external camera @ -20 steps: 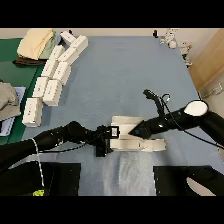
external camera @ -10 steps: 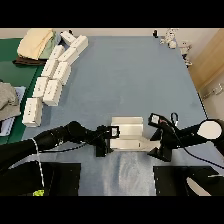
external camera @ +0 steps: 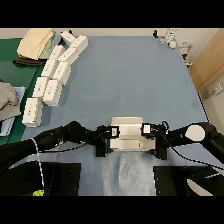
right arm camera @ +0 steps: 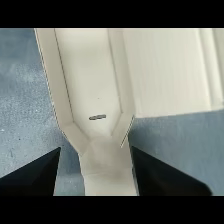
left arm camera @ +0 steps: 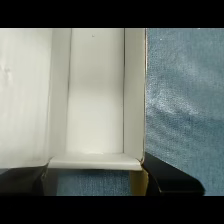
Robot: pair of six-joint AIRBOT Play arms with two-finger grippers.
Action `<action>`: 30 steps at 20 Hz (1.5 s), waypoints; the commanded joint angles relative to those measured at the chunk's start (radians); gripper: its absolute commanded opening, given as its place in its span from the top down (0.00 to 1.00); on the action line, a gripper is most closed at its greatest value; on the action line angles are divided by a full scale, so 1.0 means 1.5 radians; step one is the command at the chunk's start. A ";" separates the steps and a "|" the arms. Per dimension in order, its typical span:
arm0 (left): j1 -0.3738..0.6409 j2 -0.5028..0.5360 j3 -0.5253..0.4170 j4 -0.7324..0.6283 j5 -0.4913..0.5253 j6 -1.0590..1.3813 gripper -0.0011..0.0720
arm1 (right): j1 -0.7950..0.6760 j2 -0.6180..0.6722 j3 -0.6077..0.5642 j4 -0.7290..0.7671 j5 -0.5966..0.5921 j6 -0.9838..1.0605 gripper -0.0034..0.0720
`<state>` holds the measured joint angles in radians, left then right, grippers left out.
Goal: Fold the box.
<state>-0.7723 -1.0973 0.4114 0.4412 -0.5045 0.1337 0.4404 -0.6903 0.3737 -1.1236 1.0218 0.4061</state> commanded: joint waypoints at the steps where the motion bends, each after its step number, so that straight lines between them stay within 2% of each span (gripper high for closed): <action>1: 0.001 0.000 0.001 0.000 0.000 0.000 0.31 | 0.036 -0.026 -0.002 0.002 -0.071 -0.016 0.01; 2: 0.001 0.000 0.001 0.000 0.000 0.000 0.31 | 0.039 -0.030 -0.001 0.007 -0.081 -0.020 0.02; 3: 0.001 0.000 0.001 0.000 0.000 0.000 0.31 | 0.040 -0.032 -0.001 0.012 -0.084 -0.022 0.11; 5: 0.001 0.000 0.001 0.000 0.000 0.000 0.31 | 0.040 -0.034 -0.001 0.024 -0.083 -0.031 0.45; 7: 0.001 0.000 0.001 0.000 0.000 0.000 0.31 | 0.040 -0.034 -0.001 0.040 -0.082 -0.035 0.68; 8: 0.001 0.000 0.001 0.000 0.000 0.000 0.31 | 0.040 -0.034 -0.001 0.051 -0.081 -0.035 0.75; 10: 0.001 0.000 0.001 0.000 0.000 0.000 0.31 | 0.040 -0.034 -0.001 0.077 -0.083 -0.055 0.76; 11: 0.001 0.000 0.001 0.000 0.000 0.000 0.31 | 0.040 -0.034 -0.001 0.091 -0.084 -0.065 0.84; 12: 0.001 0.000 0.001 0.000 0.000 0.000 0.31 | 0.040 -0.034 -0.001 0.103 -0.085 -0.076 0.86; 14: 0.001 0.000 0.001 0.000 0.000 0.000 0.31 | 0.040 -0.038 -0.002 0.113 -0.095 -0.089 0.83; 15: 0.001 0.000 0.001 0.000 0.000 0.000 0.31 | 0.040 -0.043 -0.002 0.120 -0.100 -0.092 0.62; 16: 0.001 0.000 0.001 0.000 0.000 0.000 0.31 | 0.040 -0.048 -0.002 0.128 -0.105 -0.092 0.28; 17: 0.001 0.000 0.001 0.000 0.000 0.000 0.31 | 0.040 -0.052 -0.002 0.134 -0.107 -0.092 0.12; 18: 0.001 0.000 0.001 0.000 0.000 0.000 0.31 | 0.040 -0.055 -0.002 0.134 -0.109 -0.092 0.05; 23: 0.001 0.000 0.001 0.000 0.000 0.000 0.31 | 0.040 -0.052 -0.001 0.126 -0.097 -0.090 0.05; 25: 0.001 0.000 0.001 0.000 0.000 0.000 0.31 | 0.040 -0.039 0.000 0.099 -0.086 -0.039 0.10; 26: 0.001 0.000 0.001 0.000 0.000 0.000 0.31 | 0.040 -0.028 0.002 0.078 -0.081 0.015 0.27; 27: 0.001 0.000 0.001 0.000 0.000 0.000 0.31 | 0.039 -0.014 0.008 0.040 -0.057 0.092 0.68; 28: 0.001 0.000 0.001 0.000 0.000 0.000 0.31 | 0.039 -0.002 0.018 -0.012 -0.024 0.186 0.87; 29: 0.001 0.000 0.001 0.000 0.000 0.000 0.31 | 0.039 0.009 0.029 -0.083 0.014 0.312 0.95; 30: 0.001 0.000 0.001 0.000 0.000 0.000 0.31 | 0.039 0.019 0.040 -0.158 0.047 0.427 0.95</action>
<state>-0.7723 -1.0973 0.4114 0.4408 -0.5068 0.1341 0.5007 -0.7010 0.4034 -1.1168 0.9676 0.6296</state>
